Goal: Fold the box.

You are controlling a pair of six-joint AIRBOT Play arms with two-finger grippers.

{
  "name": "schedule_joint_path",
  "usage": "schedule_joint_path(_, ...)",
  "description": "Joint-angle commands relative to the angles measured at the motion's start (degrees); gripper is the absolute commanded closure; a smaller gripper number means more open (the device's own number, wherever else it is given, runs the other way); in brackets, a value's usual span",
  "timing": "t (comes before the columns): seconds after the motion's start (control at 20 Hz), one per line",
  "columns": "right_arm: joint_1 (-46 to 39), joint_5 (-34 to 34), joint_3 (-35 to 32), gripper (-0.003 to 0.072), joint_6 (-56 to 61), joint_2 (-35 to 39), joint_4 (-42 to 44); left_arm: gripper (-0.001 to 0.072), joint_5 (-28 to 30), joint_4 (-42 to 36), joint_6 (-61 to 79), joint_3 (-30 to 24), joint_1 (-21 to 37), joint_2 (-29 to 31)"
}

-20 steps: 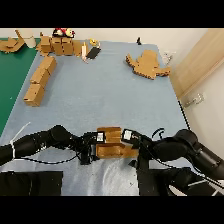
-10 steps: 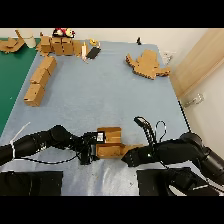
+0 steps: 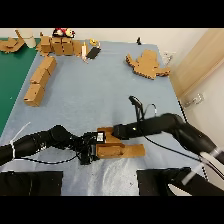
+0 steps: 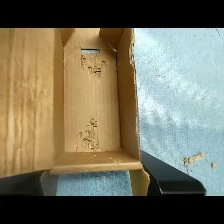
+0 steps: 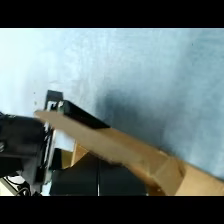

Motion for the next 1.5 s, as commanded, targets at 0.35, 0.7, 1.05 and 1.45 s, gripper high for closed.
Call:
schedule_joint_path(0.35,-1.3,1.9,1.9,0.0688,-10.4,-16.6,1.1,0.0252,0.1,0.0,0.0,0.0,0.0,0.0)
schedule_joint_path(0.7,0.0,2.7,1.1,0.0688,-10.2,-16.5,1.4,0.0252,0.0,0.0,0.0,0.0,0.0,0.0)
schedule_joint_path(1.05,-1.0,2.6,1.6,0.0689,-8.4,-10.8,-10.8,0.0251,0.1,0.0,0.0,0.0,0.0,0.0)
schedule_joint_path(1.45,-1.2,-17.1,-2.3,0.0687,-15.2,20.7,-22.0,0.0252,0.0,0.0,0.0,0.0,0.0,0.0)
